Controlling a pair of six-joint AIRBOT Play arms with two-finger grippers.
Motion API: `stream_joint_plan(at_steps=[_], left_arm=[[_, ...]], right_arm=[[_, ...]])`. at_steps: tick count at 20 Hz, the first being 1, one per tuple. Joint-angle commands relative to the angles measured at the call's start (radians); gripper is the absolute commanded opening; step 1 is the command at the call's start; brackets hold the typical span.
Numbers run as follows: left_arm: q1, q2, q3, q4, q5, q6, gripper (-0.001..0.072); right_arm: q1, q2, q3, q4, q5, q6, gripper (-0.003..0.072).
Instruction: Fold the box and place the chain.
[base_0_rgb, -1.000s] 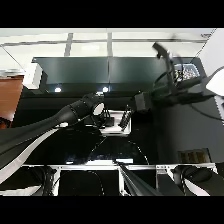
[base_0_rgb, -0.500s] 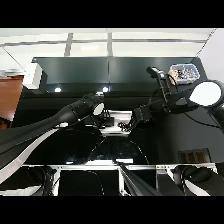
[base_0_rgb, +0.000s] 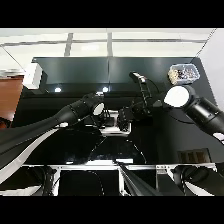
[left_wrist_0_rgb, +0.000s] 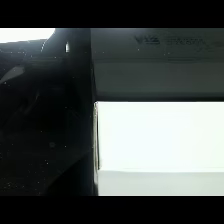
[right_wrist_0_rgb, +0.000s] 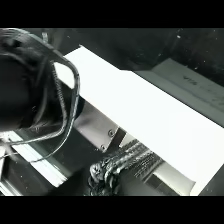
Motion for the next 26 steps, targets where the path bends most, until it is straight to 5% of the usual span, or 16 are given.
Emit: stream_joint_plan(at_steps=[1,4,8,13,14,16,22,24,26], left_arm=[[0.0,0.0,0.001,0.0,0.002,0.0,0.0029],[0.0,0.0,0.001,0.0,0.007,0.0,0.0029],[0.0,0.0,0.001,0.0,0.01,0.0,0.0029],[0.0,0.0,0.005,-0.021,0.042,0.0,0.0029],[-0.001,0.0,0.011,-0.023,0.041,-0.026,0.0062],[-0.005,0.003,0.035,-0.021,0.039,-0.05,0.0561],[-0.011,0.212,0.034,0.145,-0.058,0.119,0.0568],[0.035,0.334,-0.06,0.259,-0.11,0.121,0.0567],[0.174,0.466,-0.213,0.237,-0.089,0.142,0.0567]], right_arm=[[-0.006,-0.03,0.0,-0.03,0.021,0.0,0.0325],[-0.078,0.005,0.0,-0.09,0.141,-0.005,0.0324],[-0.185,0.133,0.0,-0.347,0.254,-0.004,0.0324],[-0.275,0.195,-0.015,-0.457,0.275,-0.01,0.0324],[-0.275,0.195,-0.022,-0.457,0.267,-0.02,0.0324],[-0.275,0.195,-0.04,-0.454,0.245,-0.023,0.0325],[-0.275,0.195,-0.112,-0.455,0.208,-0.024,0.0325],[-0.275,0.195,-0.115,-0.454,0.196,-0.024,0.0324],[-0.275,0.195,-0.115,-0.454,0.18,-0.023,0.0325]])
